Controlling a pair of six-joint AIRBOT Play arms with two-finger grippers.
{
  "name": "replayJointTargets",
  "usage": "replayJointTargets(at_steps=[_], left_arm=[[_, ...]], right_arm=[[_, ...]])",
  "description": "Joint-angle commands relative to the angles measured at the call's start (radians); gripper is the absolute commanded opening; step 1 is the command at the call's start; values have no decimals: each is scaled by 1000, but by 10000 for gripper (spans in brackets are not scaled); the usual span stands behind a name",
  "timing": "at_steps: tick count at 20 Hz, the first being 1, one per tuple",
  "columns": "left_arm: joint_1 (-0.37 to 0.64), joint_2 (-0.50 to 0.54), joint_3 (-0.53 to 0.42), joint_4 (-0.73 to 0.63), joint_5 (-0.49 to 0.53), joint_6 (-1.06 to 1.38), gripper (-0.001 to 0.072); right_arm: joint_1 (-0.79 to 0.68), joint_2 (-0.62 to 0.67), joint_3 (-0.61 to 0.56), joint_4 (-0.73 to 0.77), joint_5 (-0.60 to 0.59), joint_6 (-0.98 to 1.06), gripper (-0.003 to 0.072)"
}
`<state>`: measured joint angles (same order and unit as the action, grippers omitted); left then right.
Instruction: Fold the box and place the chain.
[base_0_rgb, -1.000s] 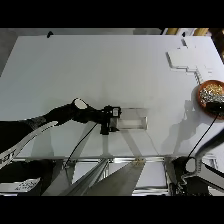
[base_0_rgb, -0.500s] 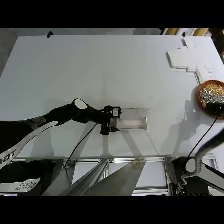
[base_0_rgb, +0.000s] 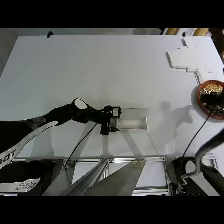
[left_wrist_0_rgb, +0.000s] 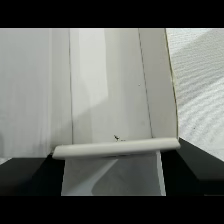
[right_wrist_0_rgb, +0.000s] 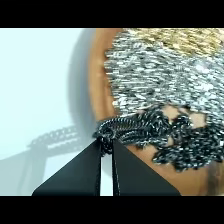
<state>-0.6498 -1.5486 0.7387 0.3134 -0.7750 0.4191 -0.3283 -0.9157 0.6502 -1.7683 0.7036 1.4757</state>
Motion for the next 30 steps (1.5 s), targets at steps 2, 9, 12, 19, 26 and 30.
replayJointTargets(at_steps=[2,9,12,19,26,30], left_arm=[[0,0,0,0,0,0,208],[0,0,0,0,0,0,208],[0,0,0,0,0,0,208],[0,0,0,0,0,0,208],[0,0,0,0,0,0,208],[0,0,0,0,0,0,208]], right_arm=[[154,140,1,93,170,-12,16],[315,185,0,360,402,-169,17],[380,185,-20,382,456,-193,17],[486,185,-176,458,347,-281,69],[498,185,-177,246,365,-159,88],[499,183,-177,312,243,-221,138]])
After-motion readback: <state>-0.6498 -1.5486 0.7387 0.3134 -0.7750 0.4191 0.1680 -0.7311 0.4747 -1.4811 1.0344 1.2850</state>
